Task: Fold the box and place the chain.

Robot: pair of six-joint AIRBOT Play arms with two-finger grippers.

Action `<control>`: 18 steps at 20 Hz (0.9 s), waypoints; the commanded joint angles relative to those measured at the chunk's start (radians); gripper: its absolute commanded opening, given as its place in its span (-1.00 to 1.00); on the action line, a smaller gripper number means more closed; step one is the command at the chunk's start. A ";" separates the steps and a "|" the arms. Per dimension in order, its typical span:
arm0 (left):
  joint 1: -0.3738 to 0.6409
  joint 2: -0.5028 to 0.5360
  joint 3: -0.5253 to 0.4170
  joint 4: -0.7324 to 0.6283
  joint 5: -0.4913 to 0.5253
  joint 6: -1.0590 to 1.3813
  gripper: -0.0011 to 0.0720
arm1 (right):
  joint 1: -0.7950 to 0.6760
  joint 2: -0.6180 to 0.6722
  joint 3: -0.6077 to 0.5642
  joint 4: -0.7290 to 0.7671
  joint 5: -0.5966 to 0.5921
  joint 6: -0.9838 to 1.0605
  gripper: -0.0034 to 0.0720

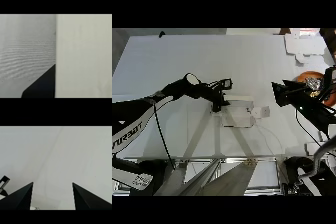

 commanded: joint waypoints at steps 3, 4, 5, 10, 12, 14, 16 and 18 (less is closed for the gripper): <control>0.000 -0.029 0.000 -0.010 -0.011 -0.001 -0.96 | 0.000 -0.001 0.001 0.000 0.000 0.000 0.46; 0.000 -0.028 0.000 -0.010 -0.011 -0.002 -0.96 | 0.000 -0.001 0.001 0.000 0.000 0.000 0.46; 0.000 -0.028 0.000 -0.009 -0.011 -0.002 -0.96 | 0.000 -0.001 0.001 0.000 0.000 0.000 0.46; 0.002 -0.028 0.000 -0.010 -0.011 -0.002 -0.93 | 0.000 0.000 0.001 0.000 0.000 0.000 0.46; 0.002 -0.028 0.000 -0.010 -0.011 -0.002 -0.93 | 0.000 0.003 0.002 0.001 0.013 0.000 0.46; 0.002 -0.028 0.000 -0.010 -0.011 -0.002 -0.93 | 0.000 0.005 0.016 -0.003 0.096 -0.024 0.47; 0.002 -0.028 0.000 -0.010 -0.011 -0.002 -0.93 | 0.000 0.007 0.063 -0.007 0.281 -0.109 0.53; 0.002 -0.028 0.000 -0.010 -0.011 -0.002 -0.93 | 0.000 0.011 0.125 -0.011 0.493 -0.203 0.67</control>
